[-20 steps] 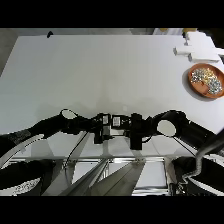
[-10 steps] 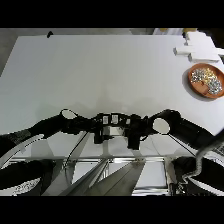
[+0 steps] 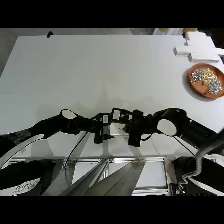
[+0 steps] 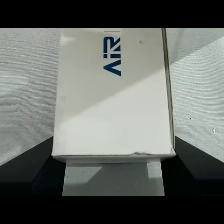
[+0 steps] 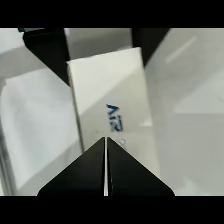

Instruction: Fold the box and place the chain.

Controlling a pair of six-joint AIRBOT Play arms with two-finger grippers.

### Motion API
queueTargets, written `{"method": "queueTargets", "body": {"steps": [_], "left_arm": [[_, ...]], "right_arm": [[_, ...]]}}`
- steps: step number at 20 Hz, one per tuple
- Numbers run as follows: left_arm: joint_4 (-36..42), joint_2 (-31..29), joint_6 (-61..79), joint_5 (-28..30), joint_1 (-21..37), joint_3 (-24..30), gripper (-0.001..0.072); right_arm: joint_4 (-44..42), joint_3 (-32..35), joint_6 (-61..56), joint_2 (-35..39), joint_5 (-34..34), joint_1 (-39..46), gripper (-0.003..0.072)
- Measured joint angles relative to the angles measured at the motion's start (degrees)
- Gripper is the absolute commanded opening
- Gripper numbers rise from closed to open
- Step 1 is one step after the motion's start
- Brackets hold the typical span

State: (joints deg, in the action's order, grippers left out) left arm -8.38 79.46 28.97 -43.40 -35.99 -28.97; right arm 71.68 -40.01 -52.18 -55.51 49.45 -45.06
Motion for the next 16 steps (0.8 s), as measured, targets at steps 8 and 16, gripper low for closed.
{"method": "queueTargets", "body": {"steps": [8, 16], "left_arm": [[-0.2, 0.0, 0.4, -0.1, 0.0, 0.0, 0.0274], [-0.2, 0.0, 0.4, -0.2, 0.0, 0.0, 0.0273]], "right_arm": [[15.8, -1.3, -21.7, 5.4, 18.1, 24.9, 0.0018], [17.6, -1.4, -30.8, 5.8, 28.8, 53.9, 0.0019]]}}
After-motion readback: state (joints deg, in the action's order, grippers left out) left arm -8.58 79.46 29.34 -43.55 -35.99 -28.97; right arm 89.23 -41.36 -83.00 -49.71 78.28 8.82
